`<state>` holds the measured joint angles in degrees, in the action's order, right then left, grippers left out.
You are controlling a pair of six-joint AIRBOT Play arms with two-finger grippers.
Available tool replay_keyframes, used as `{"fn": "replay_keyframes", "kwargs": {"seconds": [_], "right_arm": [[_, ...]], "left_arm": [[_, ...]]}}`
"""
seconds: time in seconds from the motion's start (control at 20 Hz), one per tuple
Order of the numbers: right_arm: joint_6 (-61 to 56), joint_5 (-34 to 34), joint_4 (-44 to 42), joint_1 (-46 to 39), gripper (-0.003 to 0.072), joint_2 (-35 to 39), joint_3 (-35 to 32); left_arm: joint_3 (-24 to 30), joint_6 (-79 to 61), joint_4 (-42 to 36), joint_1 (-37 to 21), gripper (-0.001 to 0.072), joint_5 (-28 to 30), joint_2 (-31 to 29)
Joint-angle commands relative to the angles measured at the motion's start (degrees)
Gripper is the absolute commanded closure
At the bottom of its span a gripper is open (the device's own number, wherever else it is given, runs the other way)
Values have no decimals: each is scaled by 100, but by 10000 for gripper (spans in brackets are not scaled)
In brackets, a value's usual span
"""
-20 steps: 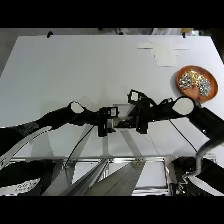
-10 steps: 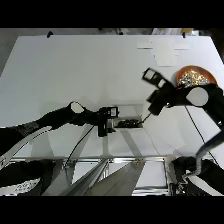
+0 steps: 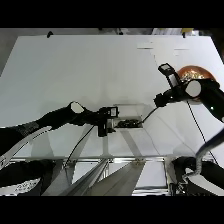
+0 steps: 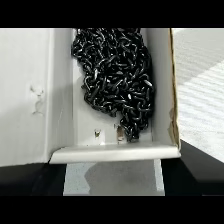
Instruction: Fold the box and place the chain.
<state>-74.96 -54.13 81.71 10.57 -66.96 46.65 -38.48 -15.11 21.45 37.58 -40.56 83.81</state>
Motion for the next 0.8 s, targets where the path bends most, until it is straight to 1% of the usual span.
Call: {"fn": "replay_keyframes", "kwargs": {"seconds": [0.0,0.1,0.2,0.75], "right_arm": [[-601,-153,361,-28,399,-431,7],[-778,-234,481,-28,400,-599,7],[-778,-258,487,-28,429,-728,7],[-776,125,487,-28,436,-804,7]], "left_arm": [[2,-2,0,2,501,2,-2],[2,-2,0,2,501,2,-2],[2,0,0,2,501,2,-2],[2,0,0,2,501,2,-2]]}}
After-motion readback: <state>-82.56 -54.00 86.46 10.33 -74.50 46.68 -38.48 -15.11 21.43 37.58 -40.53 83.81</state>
